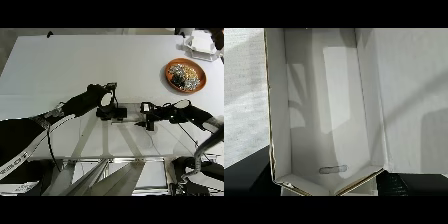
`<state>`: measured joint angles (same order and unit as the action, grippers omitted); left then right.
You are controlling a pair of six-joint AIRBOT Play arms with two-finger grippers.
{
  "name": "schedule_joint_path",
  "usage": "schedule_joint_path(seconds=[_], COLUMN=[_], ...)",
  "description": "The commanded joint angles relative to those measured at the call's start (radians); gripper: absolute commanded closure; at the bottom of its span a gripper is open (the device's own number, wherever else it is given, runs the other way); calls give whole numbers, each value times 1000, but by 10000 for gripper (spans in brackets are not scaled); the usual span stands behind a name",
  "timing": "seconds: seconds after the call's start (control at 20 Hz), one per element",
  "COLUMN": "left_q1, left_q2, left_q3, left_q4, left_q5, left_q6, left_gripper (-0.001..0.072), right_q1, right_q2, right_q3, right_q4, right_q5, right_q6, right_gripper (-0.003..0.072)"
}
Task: Fold the box and place the chain.
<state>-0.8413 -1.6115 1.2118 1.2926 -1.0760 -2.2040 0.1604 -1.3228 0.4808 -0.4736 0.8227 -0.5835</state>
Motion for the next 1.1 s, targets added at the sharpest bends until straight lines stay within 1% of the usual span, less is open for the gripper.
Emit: schedule_joint_path(seconds=[0.0, 0.2, 0.3, 0.35, 0.4, 0.5, 0.65, 0.7, 0.75, 0.8, 0.85, 0.9, 1.0, 1.05], left_q1=[1, 1, 1, 1, 1, 1, 0, 0, -1, -2, -5, -8, -15, -20], left_q2=[-15, -27, -32, -33, -33, -33, -33, -33, -33, -33, -33, -34, -42, -47], left_q3=[13, 13, 13, 13, 13, 13, 13, 13, 13, 13, 13, 13, 13, 12], left_q4=[10, 29, 29, 28, 25, 21, 21, 21, 21, 21, 23, 24, 26, 25], left_q5=[-40, -74, -73, -61, -44, -19, -12, -12, -11, -12, -12, -12, -20, -21], left_q6=[-71, -75, -84, -99, -101, -101, -102, -107, -109, -108, -108, -108, -109, -109], left_gripper=[223, 230, 231, 272, 333, 334, 348, 388, 449, 565, 602, 602, 644, 644], right_q1=[0, 0, 0, 0, 0, 0, 0, 0, 0, 0, 0, 0, 0, 0], right_q2=[0, 0, 0, 0, 0, 0, 0, 0, 0, 0, 0, 0, 0, 0], right_q3=[0, 0, 0, 0, 0, 0, 0, 0, 0, 0, 0, 0, 0, 0], right_q4=[0, 0, 0, 0, 0, 0, 0, 0, 0, 0, 0, 0, 0, 0], right_q5=[0, 0, 0, 0, 0, 0, 0, 0, 0, 0, 0, 0, 0, 0], right_q6=[0, 0, 0, 0, 0, 0, 0, 0, 0, 0, 0, 0, 0, 0], right_gripper=[206, 206, 206, 206, 206, 206, 206, 206, 206, 206, 206, 206, 206, 206])
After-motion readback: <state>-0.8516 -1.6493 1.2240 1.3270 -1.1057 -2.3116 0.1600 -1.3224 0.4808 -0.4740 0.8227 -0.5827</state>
